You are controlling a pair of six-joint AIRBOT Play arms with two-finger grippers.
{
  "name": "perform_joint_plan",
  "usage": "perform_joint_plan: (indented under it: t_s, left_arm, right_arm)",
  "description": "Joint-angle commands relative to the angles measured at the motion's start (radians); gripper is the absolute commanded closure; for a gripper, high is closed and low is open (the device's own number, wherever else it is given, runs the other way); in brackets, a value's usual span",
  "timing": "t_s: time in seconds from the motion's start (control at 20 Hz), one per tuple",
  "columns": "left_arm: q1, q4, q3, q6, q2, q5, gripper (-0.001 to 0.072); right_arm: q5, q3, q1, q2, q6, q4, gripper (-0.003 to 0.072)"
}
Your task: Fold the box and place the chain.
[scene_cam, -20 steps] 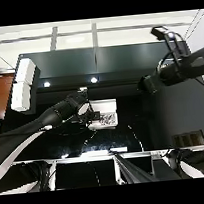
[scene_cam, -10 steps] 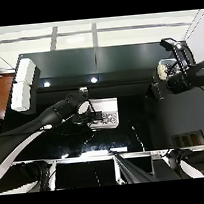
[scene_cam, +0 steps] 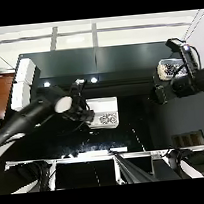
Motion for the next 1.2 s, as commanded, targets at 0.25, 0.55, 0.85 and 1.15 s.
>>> perform_joint_plan:
  t_s: [0.25,0.55,0.85,1.15]
  left_arm:
    - [0.604,-0.2,-0.073,0.595,0.319,0.107,0.0002]
    - [0.925,-0.722,-0.171,1.054,0.324,0.05,0.0004]
    - [0.786,-0.664,-0.282,1.296,0.323,-0.013,-0.0001]
    - [0.697,-0.69,-0.48,1.56,0.32,0.102,-0.0001]
  right_arm:
    - [0.046,-0.003,0.0,0.066,0.109,-0.008,-0.002]
    - [-0.064,-0.003,0.0,0.065,0.131,-0.002,-0.002]
    - [-0.17,-0.003,0.0,0.063,0.073,-0.038,-0.0022]
    - [-0.138,-0.016,0.0,0.061,-0.006,-0.05,-0.0021]
